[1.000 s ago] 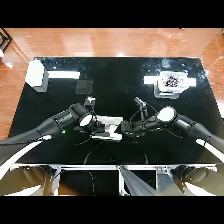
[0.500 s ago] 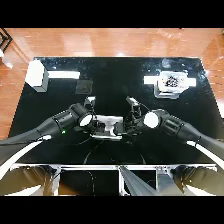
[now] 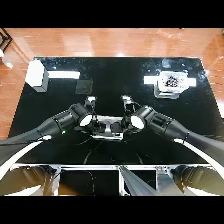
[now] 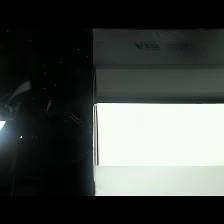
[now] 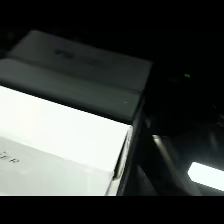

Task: Fold the box and place the chain.

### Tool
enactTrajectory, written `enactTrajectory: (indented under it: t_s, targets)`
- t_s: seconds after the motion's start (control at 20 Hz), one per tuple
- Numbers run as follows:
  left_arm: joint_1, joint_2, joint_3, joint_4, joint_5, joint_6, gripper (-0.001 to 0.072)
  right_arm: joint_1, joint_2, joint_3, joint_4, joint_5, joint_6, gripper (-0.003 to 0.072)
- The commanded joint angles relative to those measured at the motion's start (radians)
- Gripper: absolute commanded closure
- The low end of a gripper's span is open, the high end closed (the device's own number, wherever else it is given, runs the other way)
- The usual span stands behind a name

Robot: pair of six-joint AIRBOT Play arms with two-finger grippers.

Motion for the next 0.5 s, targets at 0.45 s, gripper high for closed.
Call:
enactTrajectory:
  t_s: [0.45]
  targets:
    - [0.0,-0.001,0.0,0.002,0.007,0.0,0.0686,0.023,-0.055,0.031,-0.08,0.063,0.137,0.0288]
